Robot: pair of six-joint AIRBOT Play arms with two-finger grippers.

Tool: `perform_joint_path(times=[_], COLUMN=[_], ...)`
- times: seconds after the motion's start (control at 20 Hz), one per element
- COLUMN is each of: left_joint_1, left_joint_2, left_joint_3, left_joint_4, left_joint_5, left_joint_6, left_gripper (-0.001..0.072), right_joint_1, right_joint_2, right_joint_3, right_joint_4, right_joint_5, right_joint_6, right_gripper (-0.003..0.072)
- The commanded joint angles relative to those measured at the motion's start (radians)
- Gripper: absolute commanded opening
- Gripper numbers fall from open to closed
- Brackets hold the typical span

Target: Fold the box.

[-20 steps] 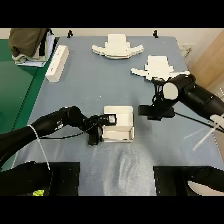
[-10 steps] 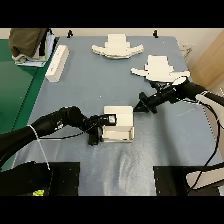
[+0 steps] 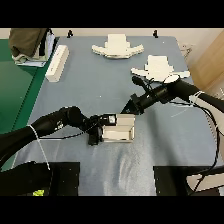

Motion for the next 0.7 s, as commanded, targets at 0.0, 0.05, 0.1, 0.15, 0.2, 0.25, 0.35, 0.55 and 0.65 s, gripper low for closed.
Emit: perform_joint_path(times=[0.0, 0.05, 0.1, 0.15, 0.2, 0.25, 0.35, 0.55, 0.65], left_joint_1=[0.0, 0.0, 0.0, 0.0, 0.0, 0.0, 0.0, 0.0, 0.0], left_joint_2=[0.0, 0.0, 0.0, 0.0, 0.0, 0.0, 0.0, 0.0, 0.0], left_joint_3=[0.0, 0.0, 0.0, 0.0, 0.0, 0.0, 0.0, 0.0, 0.0], left_joint_4=[0.0, 0.0, 0.0, 0.0, 0.0, 0.0, 0.0, 0.0, 0.0], left_joint_5=[0.0, 0.0, 0.0, 0.0, 0.0, 0.0, 0.0, 0.0, 0.0], left_joint_6=[0.0, 0.0, 0.0, 0.0, 0.0, 0.0, 0.0, 0.0, 0.0], left_gripper=[0.0464, 0.0463, 0.0464, 0.0464, 0.0463, 0.0464, 0.0464, 0.0464, 0.0463], right_joint_1=[0.095, 0.116, 0.134, 0.153, 0.17, 0.19, 0.229, 0.29, 0.309], right_joint_2=[0.067, 0.076, 0.079, 0.079, 0.079, 0.079, 0.085, 0.194, 0.291], right_joint_3=[-0.032, -0.045, -0.054, -0.061, -0.068, -0.079, -0.107, -0.162, -0.193], right_joint_4=[-0.072, -0.073, -0.072, -0.074, -0.075, -0.076, -0.107, -0.361, -0.429], right_joint_5=[0.013, 0.008, 0.008, 0.007, 0.003, -0.002, -0.033, -0.286, -0.412], right_joint_6=[-0.022, -0.022, -0.022, -0.022, -0.022, -0.023, -0.04, -0.122, -0.163], right_gripper=[0.0001, 0.0001, 0.0001, 0.0001, 0.0001, 0.0001, 0.0001, 0.0001, 0.0001])
